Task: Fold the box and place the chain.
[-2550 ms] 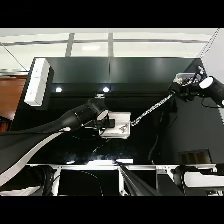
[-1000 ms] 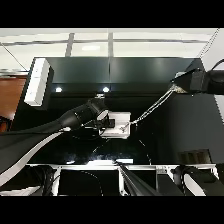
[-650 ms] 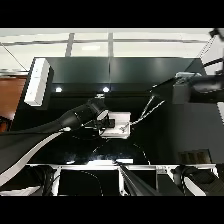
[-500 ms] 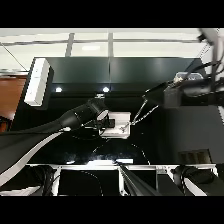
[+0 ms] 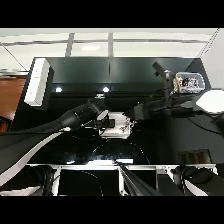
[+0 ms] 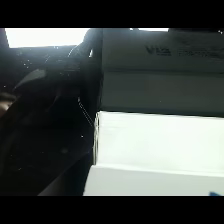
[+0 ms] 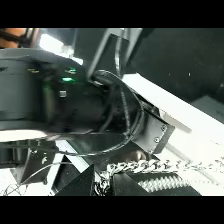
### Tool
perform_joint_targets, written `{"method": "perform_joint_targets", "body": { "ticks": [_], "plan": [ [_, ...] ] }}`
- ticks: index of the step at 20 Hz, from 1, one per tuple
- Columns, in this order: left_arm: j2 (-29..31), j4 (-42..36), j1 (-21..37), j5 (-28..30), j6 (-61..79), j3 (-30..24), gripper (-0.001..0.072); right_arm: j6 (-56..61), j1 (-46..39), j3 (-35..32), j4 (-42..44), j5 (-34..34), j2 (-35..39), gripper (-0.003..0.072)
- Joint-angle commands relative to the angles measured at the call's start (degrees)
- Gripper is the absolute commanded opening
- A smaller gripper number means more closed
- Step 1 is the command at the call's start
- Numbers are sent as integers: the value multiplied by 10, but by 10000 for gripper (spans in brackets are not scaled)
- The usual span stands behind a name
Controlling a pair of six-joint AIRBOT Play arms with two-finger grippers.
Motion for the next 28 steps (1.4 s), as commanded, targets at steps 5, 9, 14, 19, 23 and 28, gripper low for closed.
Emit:
{"method": "perform_joint_targets", "body": {
  "ticks": [5, 9, 14, 19, 23, 28],
  "plan": [
    [0, 0, 0, 0, 0, 0, 30, -20, 21, -19, 31, -29, -60, 15],
    [0, 0, 0, 0, 0, 0, 30, -20, 21, -19, 19, -23, -60, 15],
    [0, 0, 0, 0, 0, 0, 31, -20, 21, -20, 16, -18, -61, 16],
    [0, 0, 0, 0, 0, 0, 30, -19, 12, -20, 7, -18, -61, 396],
    [0, 0, 0, 0, 0, 0, 31, -35, -135, -20, -22, 33, -52, 394],
    [0, 0, 0, 1, 0, 0, 30, 142, -278, -41, -379, -143, -65, 397]
  ]
}}
